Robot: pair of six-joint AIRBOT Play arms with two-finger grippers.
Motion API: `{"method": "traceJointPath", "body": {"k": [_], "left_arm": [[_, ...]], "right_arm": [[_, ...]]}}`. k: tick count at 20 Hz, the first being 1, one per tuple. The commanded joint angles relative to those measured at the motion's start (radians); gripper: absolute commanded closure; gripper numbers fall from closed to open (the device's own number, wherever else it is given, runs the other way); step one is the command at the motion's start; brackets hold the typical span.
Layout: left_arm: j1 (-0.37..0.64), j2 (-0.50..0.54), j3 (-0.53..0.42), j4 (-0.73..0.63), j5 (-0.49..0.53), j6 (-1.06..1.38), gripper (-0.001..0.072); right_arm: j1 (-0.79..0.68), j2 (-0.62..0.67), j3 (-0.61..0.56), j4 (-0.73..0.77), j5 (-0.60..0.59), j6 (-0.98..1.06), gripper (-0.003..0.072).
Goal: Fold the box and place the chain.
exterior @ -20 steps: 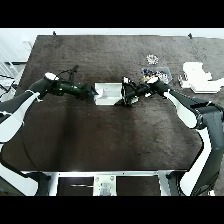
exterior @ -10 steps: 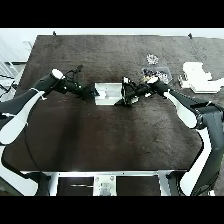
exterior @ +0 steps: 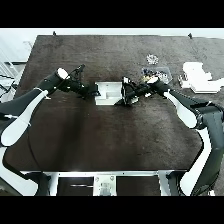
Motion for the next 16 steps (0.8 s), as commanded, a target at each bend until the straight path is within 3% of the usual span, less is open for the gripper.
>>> {"method": "traceJointPath", "body": {"k": [1,7,16], "left_arm": [[-0.009,-0.001,0.013,0.032,0.011,-0.034,0.0281],[-0.081,-0.001,0.100,0.318,-0.021,-0.220,0.0281],[-0.119,-0.021,0.101,0.356,-0.010,-0.302,0.0281]], "right_arm": [[0.000,0.000,0.000,0.000,0.000,0.000,0.0197],[0.000,0.000,0.000,0.000,0.000,0.000,0.0198],[0.000,0.000,0.000,0.000,0.000,0.000,0.0198]]}}
